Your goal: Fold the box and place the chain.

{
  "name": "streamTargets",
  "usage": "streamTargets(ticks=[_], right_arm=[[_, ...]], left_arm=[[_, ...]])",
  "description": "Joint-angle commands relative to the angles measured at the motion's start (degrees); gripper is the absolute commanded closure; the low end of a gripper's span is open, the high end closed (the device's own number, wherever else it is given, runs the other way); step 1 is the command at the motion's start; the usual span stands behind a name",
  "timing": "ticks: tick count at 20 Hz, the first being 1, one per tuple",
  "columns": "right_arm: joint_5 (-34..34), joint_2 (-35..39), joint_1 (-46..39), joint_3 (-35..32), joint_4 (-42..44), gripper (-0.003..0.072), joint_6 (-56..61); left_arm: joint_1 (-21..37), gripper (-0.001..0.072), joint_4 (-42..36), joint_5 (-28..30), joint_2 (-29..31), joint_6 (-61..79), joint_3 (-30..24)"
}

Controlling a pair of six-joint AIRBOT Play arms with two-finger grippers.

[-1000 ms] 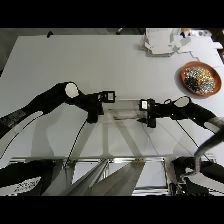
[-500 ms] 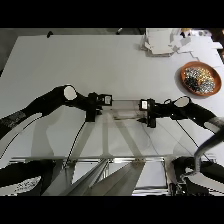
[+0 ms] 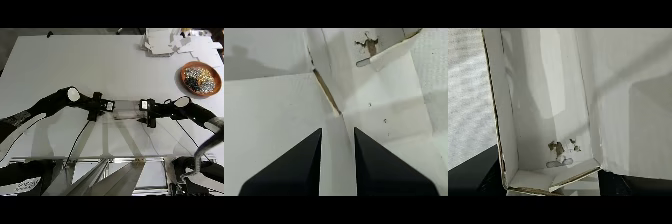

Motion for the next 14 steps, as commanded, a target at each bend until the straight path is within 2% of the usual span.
streamTargets(ticks=[1, 3, 14], right_arm=[[0.0, 0.0, 0.0, 0.0, 0.0, 0.0283, 0.0], [0.0, 0.0, 0.0, 0.0, 0.0, 0.0283, 0.0], [0.0, 0.0, 0.0, 0.0, 0.0, 0.0283, 0.0]], left_arm=[[-1.0, 0.0482, -2.0, 0.2, -0.5, 2.3, 0.0], [-2.1, 0.0506, -2.1, -0.6, -0.5, 2.2, 0.0], [-4.8, 0.051, -6.4, -0.7, -0.7, 2.2, 0.0]])
